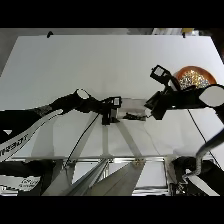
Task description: Fold the box and place the chain.
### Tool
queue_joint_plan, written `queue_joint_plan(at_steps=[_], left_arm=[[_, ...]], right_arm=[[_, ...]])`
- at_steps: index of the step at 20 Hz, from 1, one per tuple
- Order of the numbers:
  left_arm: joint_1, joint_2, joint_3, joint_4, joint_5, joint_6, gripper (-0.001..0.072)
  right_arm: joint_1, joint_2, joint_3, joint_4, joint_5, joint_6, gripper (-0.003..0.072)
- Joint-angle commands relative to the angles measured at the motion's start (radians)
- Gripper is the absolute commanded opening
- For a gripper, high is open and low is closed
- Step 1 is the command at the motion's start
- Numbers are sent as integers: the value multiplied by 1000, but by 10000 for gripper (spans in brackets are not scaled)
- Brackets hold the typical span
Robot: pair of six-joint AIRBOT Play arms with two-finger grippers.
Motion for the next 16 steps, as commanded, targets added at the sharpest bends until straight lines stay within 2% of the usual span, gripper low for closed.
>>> queue_joint_plan(at_steps=[1,3,7,8,9,10,14,16], left_arm=[[1,0,0,0,0,0,270],[1,0,0,0,0,0,270],[1,0,0,0,0,1,270],[1,0,0,0,0,0,270],[1,0,0,0,0,0,270],[1,0,0,0,0,0,270],[1,0,0,0,0,0,270],[1,0,0,0,0,0,270]], right_arm=[[-107,27,9,-114,69,-85,75],[-145,9,2,-116,70,-100,62],[-151,-49,-74,-115,71,-357,64],[-151,-60,-103,-115,60,-440,148],[-151,-65,-134,-115,32,-508,274],[-151,-68,-166,-106,-5,-567,301],[-151,-97,-271,64,-116,-777,297],[-151,-130,-294,152,-160,-819,296]])
